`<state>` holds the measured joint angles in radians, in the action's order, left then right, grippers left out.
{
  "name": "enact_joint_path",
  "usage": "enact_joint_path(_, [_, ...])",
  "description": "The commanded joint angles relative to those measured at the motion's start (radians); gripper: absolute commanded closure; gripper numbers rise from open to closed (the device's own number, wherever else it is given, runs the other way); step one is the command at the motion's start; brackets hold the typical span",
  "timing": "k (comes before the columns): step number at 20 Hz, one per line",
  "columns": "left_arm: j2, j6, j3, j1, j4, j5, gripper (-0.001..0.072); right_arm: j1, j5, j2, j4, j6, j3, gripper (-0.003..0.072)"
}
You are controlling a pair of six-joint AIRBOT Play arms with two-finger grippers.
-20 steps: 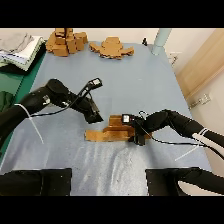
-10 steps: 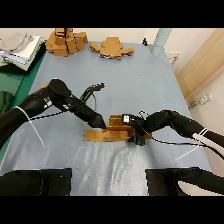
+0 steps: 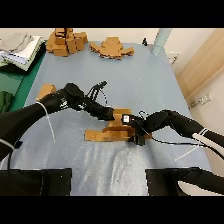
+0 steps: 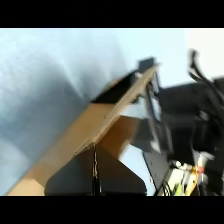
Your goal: Fold the box.
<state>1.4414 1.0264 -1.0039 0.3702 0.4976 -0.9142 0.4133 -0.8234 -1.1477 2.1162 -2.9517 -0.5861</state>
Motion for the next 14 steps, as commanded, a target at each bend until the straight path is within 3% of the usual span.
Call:
enact_joint_path(1, [0.074,0.07,-0.005,0.002,0.004,0.077,0.07,0.0,0.0,0.0,0.0,0.0,-0.001,0.0094])
enact_joint_path(14, [0.116,0.072,-0.005,0.004,0.0,0.067,0.0699,0.0,0.0,0.0,0.0,0.0,0.0,0.0094])
